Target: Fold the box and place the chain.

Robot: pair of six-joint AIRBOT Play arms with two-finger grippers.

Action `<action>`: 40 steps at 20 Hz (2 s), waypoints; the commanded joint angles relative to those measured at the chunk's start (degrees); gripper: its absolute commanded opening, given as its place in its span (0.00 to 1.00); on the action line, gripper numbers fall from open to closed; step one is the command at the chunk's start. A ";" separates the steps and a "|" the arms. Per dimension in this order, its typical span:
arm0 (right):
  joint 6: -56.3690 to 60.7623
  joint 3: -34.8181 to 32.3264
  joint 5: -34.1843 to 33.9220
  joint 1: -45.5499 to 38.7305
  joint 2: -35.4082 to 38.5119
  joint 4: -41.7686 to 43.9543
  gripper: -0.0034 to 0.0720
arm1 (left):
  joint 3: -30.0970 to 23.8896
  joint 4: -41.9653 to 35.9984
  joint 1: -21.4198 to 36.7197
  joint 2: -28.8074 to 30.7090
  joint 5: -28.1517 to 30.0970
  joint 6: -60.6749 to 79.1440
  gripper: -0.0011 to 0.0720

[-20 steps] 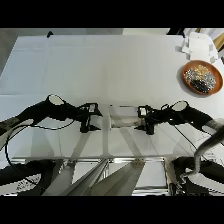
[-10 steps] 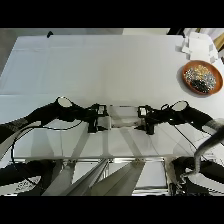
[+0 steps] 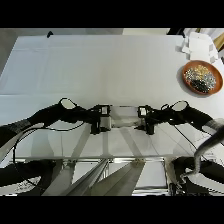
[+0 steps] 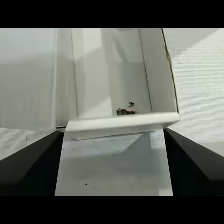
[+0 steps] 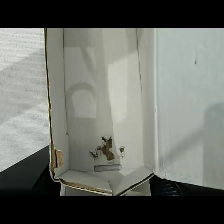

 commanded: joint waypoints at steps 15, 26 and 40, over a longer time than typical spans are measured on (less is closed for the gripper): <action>0.02 0.02 0.00 -0.02 0.02 0.00 0.52 | 0.04 -3.82 -3.58 -2.60 3.80 -2.91 0.67; 0.02 0.02 0.02 -0.02 0.02 0.00 0.52 | 0.04 -3.85 -3.56 -2.60 3.65 -2.80 0.55; 0.02 0.02 0.02 -0.02 0.02 0.00 0.52 | 0.04 -3.85 -3.56 -2.60 3.61 -2.80 0.55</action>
